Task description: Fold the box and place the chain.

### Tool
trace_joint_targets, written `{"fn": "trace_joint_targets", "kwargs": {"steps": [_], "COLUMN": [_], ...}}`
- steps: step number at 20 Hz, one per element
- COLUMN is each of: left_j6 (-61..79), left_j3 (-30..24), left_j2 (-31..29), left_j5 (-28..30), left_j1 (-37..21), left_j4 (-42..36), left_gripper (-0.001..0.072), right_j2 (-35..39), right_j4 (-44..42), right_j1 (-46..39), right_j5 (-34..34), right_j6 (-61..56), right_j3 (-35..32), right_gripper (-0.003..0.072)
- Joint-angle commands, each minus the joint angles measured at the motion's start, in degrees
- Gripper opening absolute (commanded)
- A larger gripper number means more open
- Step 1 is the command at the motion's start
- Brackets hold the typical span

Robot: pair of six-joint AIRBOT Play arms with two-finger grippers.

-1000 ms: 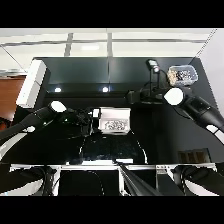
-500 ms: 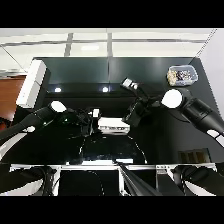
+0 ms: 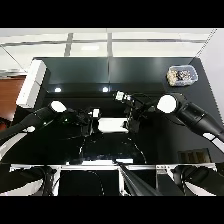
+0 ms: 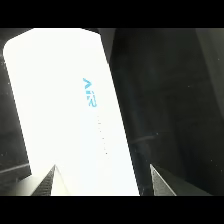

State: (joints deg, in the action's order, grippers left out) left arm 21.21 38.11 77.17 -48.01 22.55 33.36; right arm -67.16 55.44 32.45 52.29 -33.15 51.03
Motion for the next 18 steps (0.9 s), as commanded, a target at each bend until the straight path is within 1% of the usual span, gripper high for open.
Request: {"fn": "trace_joint_targets", "kwargs": {"steps": [1,3,4,5,7,9,10,11,18], "left_j6": [0.0,0.0,0.0,0.0,0.0,0.0,0.0,0.0,0.0], "left_j3": [0.0,0.0,0.0,0.0,0.0,0.0,0.0,0.0,0.0], "left_j2": [0.0,0.0,0.0,0.0,0.0,0.0,0.0,0.0,0.0], "left_j5": [0.0,0.0,0.0,0.0,0.0,0.0,0.0,0.0,0.0], "left_j1": [0.0,0.0,0.0,0.0,0.0,0.0,0.0,0.0,0.0], "left_j4": [0.0,0.0,0.0,0.0,0.0,0.0,0.0,0.0,0.0], "left_gripper": [0.0405,0.0404,0.0405,0.0405,0.0405,0.0405,0.0405,0.0405,0.0405], "right_j2": [-1.9,-2.8,-2.8,-2.8,-2.8,-2.8,-2.8,-2.8,-2.9], "right_j4": [-0.6,-0.7,-0.8,-0.8,-0.8,-0.8,-0.8,-0.8,-0.8], "right_j1": [0.6,1.0,1.0,1.0,1.0,1.0,1.0,1.0,1.0], "right_j5": [0.1,-0.4,-0.6,-0.5,0.2,0.9,1.4,1.6,1.5], "right_j6": [2.3,3.7,3.7,3.7,3.6,3.6,3.6,3.6,3.6], "right_j3": [0.0,0.0,0.0,0.0,0.0,0.0,0.0,0.0,0.0], "right_gripper": [0.0704,0.0704,0.0688,0.0618,0.0437,0.036,0.0249,0.0239,0.024]}}
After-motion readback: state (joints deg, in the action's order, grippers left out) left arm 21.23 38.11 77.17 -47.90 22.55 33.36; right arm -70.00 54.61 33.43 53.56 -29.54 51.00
